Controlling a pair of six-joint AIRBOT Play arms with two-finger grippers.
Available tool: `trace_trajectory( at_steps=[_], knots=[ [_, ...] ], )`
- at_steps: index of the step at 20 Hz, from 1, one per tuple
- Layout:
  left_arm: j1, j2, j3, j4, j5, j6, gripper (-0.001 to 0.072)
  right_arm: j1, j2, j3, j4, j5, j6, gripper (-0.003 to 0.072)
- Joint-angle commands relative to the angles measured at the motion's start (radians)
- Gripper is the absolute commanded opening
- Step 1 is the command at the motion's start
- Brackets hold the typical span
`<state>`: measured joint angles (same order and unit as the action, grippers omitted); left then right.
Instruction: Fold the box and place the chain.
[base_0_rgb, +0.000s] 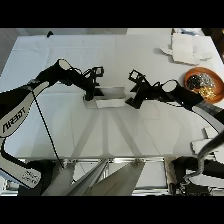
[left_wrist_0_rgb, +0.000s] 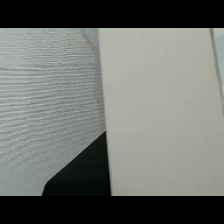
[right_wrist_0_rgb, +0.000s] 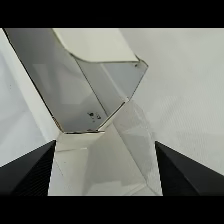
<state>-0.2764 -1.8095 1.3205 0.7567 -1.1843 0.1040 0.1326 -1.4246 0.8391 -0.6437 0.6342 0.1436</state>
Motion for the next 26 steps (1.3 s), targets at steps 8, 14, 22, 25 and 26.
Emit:
trace_trajectory(
  at_steps=[8, 14, 22, 25, 26],
  knots=[
    [0.000, -0.001, 0.000, 0.000, -0.002, 0.000, 0.0014, -0.005, -0.032, 0.024, 0.000, 0.093, -0.050, 0.0690],
    [0.000, -0.001, 0.000, 0.000, -0.002, 0.000, 0.0014, -0.005, -0.093, 0.103, -0.010, 0.135, -0.062, 0.0690],
    [0.000, -0.001, 0.000, 0.000, -0.002, 0.000, 0.0014, -0.010, -0.175, 0.187, -0.085, 0.223, -0.055, 0.0690],
    [0.000, -0.001, 0.000, 0.000, -0.002, 0.000, 0.0014, -0.027, -0.203, 0.229, -0.083, 0.222, -0.051, 0.0690],
    [0.000, -0.001, 0.000, 0.000, -0.002, 0.000, 0.0014, -0.027, -0.208, 0.237, -0.082, 0.225, -0.066, 0.0690]
  ],
)
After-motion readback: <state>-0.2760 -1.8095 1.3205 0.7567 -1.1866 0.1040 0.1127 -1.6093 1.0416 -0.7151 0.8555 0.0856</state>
